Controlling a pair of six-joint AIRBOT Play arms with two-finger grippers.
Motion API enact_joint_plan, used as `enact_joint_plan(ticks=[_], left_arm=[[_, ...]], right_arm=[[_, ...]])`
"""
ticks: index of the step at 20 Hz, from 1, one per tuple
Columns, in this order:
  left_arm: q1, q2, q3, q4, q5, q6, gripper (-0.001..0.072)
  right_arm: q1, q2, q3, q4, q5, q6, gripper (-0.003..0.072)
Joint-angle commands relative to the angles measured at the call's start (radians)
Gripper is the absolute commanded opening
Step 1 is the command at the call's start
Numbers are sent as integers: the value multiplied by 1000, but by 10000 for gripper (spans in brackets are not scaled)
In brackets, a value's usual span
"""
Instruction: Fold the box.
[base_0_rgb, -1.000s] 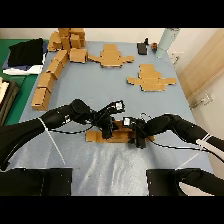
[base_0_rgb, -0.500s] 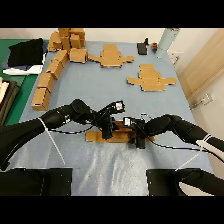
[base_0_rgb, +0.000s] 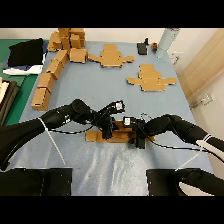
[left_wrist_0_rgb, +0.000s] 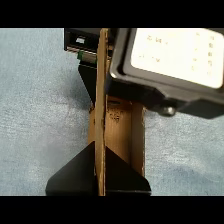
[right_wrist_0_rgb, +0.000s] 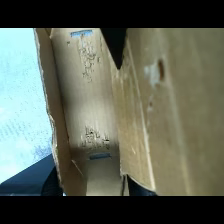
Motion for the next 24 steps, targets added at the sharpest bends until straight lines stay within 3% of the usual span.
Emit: enact_joint_plan(ticks=[1,20,21,22,23,24], left_arm=[[0,0,1,0,0,0,15],[2,0,1,0,13,-8,18],[2,0,1,0,21,-9,138],[2,0,1,0,38,-32,461],[2,1,1,0,62,-90,555],[8,7,1,10,73,-132,555]], right_arm=[[0,0,0,0,-1,1,423],[1,0,0,0,-1,1,423],[1,0,0,0,-1,1,423],[1,0,0,0,-1,1,423],[1,0,0,0,-2,1,423],[0,0,0,0,-1,1,423]])
